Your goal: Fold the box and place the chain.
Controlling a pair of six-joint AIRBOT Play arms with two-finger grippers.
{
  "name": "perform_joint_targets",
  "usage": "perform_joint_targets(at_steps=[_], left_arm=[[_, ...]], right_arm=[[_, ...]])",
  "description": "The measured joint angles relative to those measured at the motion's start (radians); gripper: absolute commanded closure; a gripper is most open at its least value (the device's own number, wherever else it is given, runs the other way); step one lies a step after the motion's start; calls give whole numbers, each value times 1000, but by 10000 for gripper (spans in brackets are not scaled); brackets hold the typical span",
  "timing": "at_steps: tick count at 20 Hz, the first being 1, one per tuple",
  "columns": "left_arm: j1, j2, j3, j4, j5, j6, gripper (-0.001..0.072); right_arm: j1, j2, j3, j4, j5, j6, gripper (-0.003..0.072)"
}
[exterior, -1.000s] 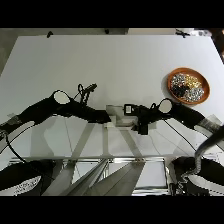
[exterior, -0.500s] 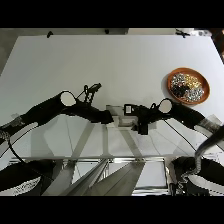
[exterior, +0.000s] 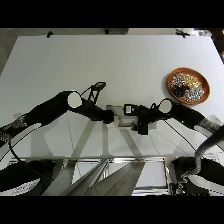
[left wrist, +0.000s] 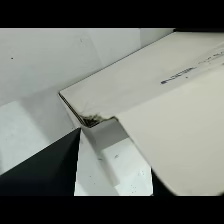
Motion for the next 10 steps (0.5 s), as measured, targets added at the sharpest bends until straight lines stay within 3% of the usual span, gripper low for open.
perform_joint_targets(at_steps=[10], left_arm=[[-49, -42, 57, 121, -19, -174, 250]], right_arm=[[0, 0, 0, 0, 0, 0, 277]])
